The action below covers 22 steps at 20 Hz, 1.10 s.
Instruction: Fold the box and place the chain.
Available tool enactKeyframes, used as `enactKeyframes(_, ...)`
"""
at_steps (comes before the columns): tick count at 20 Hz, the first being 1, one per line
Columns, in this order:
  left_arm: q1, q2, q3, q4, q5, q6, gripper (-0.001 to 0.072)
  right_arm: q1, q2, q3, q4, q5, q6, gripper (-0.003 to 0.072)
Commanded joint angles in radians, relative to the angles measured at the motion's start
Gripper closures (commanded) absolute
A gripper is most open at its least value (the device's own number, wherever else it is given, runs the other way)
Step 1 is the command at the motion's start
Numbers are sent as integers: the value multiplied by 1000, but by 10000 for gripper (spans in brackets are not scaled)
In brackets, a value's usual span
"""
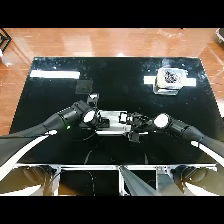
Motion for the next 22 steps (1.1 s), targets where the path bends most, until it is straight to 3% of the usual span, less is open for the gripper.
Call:
enactKeyframes(1, 0, 1, 1, -4, 52, -2, 467, 0, -1, 0, 0, 0, -2, 434)
enactKeyframes(3, 0, 1, 1, -5, 74, 4, 686, 0, -1, 0, 0, 0, -2, 434)
enactKeyframes(5, 0, 1, 2, -10, 69, 4, 689, 0, 0, 0, 2, 0, -2, 424)
enactKeyframes(6, 0, 2, 5, -8, 51, 3, 689, 0, 0, 0, 4, 0, 0, 275)
enactKeyframes(7, 0, 3, 5, -8, 41, 3, 689, 0, 2, 1, 3, 0, 21, 1)
enactKeyframes(15, 8, 35, 4, 34, -125, 8, 688, 0, 160, 13, -159, 166, 210, -10)
enactKeyframes(19, 8, 55, -7, 72, -160, 7, 688, 0, 192, 13, -202, 269, 268, -10)
enactKeyframes(22, 8, 100, -80, 58, -122, -19, 688, 0, 190, 13, -204, 257, 257, -10)
